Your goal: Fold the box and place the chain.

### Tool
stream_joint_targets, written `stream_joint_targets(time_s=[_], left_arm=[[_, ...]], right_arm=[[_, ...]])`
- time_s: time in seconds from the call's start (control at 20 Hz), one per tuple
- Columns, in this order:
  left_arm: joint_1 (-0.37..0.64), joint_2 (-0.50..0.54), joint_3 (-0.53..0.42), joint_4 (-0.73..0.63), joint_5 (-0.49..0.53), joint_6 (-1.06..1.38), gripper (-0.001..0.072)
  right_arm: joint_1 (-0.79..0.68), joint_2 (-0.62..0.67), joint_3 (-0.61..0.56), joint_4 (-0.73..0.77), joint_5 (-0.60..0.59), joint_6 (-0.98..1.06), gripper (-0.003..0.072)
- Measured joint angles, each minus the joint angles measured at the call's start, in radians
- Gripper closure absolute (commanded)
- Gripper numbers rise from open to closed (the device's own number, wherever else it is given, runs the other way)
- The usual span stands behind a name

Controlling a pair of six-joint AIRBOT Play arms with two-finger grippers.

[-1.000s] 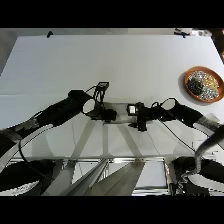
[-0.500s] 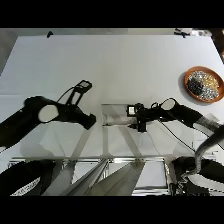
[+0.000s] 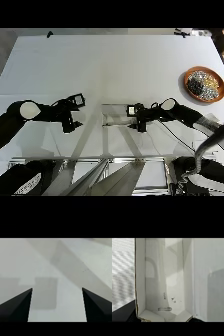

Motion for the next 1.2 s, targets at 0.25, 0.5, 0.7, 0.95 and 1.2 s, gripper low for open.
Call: stream_joint_targets(time_s=[0.25, 0.5, 0.7, 0.95, 1.2], left_arm=[[-0.010, -0.148, -0.004, -0.263, 0.014, 0.353, 0.0006], [-0.002, -0.206, -0.005, -0.359, 0.029, 0.451, -0.0001], [0.000, -0.238, -0.005, -0.403, 0.034, 0.478, -0.0004], [-0.023, -0.273, -0.005, -0.443, 0.053, 0.492, -0.0006], [-0.072, -0.313, -0.005, -0.459, 0.090, 0.496, -0.0006]], right_arm=[[0.000, 0.000, 0.000, 0.000, 0.000, 0.000, 0.0342], [0.000, 0.000, 0.000, 0.000, 0.000, 0.000, 0.0342], [0.000, 0.000, 0.000, 0.000, 0.000, 0.000, 0.0342], [0.000, 0.000, 0.000, 0.000, 0.000, 0.000, 0.0342], [0.000, 0.000, 0.000, 0.000, 0.000, 0.000, 0.0342]])
